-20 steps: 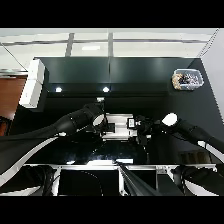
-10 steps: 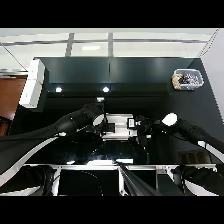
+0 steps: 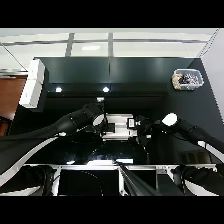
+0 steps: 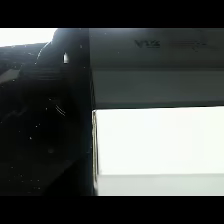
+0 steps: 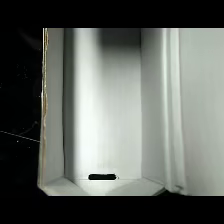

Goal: Fold the box and place the chain.

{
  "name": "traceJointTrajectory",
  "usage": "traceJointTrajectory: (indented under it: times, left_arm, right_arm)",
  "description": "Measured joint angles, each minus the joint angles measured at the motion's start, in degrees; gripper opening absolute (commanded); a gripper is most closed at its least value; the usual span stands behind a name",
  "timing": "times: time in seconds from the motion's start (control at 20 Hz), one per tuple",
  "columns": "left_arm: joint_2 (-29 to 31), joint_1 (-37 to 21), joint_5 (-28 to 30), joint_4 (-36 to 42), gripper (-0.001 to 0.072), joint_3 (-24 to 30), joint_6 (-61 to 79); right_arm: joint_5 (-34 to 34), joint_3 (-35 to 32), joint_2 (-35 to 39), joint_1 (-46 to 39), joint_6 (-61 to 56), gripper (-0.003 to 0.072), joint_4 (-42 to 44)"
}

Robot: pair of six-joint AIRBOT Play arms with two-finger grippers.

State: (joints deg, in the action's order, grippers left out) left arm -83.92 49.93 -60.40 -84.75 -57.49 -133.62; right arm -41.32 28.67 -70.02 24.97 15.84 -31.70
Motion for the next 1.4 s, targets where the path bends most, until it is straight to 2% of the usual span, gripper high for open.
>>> traceJointTrajectory:
  times: [0.55, 0.95, 1.35, 1.4]
  left_arm:
    - [0.0, 0.0, 0.2, 0.0, 0.0029, 0.0, -0.2]
    - [0.0, 0.0, -0.4, 0.0, 0.0029, 0.0, 0.1]
    - [0.0, 0.0, -0.1, 0.0, 0.0029, 0.0, -0.2]
    - [0.0, 0.0, -0.1, 0.0, 0.0029, 0.0, -0.2]
  right_arm:
    - [0.0, 0.0, 2.8, -0.2, -0.2, 0.0639, -0.3]
    - [-1.3, 0.0, 5.9, -0.8, -4.0, 0.0638, -8.5]
    - [-3.6, 0.0, 6.1, -0.7, -5.0, 0.0633, -9.6]
    - [-3.7, 0.0, 6.1, -0.7, -5.0, 0.0500, -9.0]
